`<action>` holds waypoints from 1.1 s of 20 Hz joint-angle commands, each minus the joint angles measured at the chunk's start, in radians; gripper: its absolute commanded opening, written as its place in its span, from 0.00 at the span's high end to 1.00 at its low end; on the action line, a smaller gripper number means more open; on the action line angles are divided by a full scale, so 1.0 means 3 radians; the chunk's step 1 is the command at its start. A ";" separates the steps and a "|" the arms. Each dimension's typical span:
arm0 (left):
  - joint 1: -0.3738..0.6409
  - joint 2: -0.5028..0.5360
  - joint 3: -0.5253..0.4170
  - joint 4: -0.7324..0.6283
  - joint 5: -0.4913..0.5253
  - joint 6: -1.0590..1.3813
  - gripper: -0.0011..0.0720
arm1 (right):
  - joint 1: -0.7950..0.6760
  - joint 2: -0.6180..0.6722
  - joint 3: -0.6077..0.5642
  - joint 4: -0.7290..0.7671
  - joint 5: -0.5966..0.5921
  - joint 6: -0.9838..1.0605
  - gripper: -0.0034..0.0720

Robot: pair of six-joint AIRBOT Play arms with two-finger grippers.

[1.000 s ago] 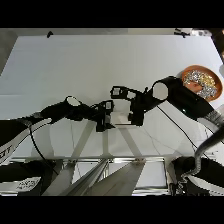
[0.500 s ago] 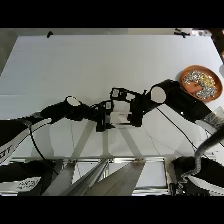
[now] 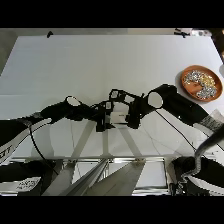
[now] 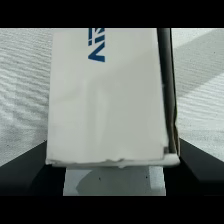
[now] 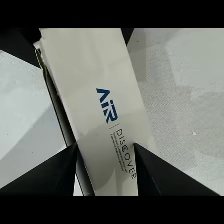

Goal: Fold the box and place the chain.

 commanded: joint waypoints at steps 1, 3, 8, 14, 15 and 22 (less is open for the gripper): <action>-0.0001 0.0001 0.0000 0.0001 0.0001 0.0000 0.45 | 0.0006 -0.0003 -0.0028 -0.0010 -0.0038 0.0067 0.51; -0.0001 0.0003 0.0000 0.0001 0.0000 0.0001 0.45 | 0.0006 -0.0003 -0.0072 -0.0014 -0.0081 0.0120 0.50; -0.0001 0.0001 0.0000 0.0001 0.0001 0.0000 0.45 | 0.0107 0.0000 -0.0078 -0.0008 -0.0015 0.0118 0.49; -0.0001 0.0003 0.0000 0.0001 0.0001 0.0001 0.45 | 0.0132 0.0212 -0.0078 -0.0009 -0.0025 0.0131 0.20; -0.0001 0.0001 0.0000 0.0001 0.0000 0.0001 0.45 | 0.0132 0.0263 -0.0078 -0.0006 -0.0033 0.0131 0.20; -0.0001 0.0001 0.0000 0.0001 0.0001 0.0000 0.45 | 0.0134 0.0675 -0.0079 0.0020 -0.0151 0.0712 0.48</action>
